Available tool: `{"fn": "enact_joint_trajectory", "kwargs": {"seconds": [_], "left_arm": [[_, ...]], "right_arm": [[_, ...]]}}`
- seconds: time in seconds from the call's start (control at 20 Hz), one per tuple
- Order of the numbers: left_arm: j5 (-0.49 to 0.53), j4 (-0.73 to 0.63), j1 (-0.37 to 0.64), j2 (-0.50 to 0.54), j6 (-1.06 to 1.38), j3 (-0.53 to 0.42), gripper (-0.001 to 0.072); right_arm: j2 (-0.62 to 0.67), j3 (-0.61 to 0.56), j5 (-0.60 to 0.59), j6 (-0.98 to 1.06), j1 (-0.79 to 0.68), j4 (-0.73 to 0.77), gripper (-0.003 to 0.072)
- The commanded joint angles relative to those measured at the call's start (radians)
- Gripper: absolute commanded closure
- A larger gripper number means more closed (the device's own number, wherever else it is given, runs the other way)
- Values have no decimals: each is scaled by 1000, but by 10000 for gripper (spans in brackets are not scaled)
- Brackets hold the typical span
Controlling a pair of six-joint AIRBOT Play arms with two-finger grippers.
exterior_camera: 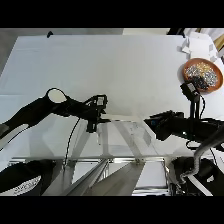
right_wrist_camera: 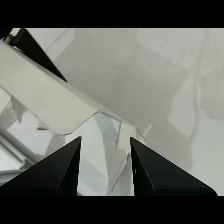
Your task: Fold the box and place the chain.
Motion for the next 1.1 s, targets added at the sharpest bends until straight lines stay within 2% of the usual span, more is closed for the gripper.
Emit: {"fn": "enact_joint_trajectory", "kwargs": {"seconds": [0.0, 0.15, 0.45, 1.05], "left_arm": [[60, -97, -8, -72, 63, -2, 704], [66, -153, -8, -109, 121, -2, 703], [110, -156, -8, -162, 131, -2, 703], [173, -156, -8, -163, 158, -2, 702]], "right_arm": [[1, 1, 1, 0, 0, -6, 349], [1, 1, -7, 0, 0, -8, 349], [1, 1, -10, 0, 0, -10, 349], [1, 1, -10, 0, 0, -49, 350]]}}
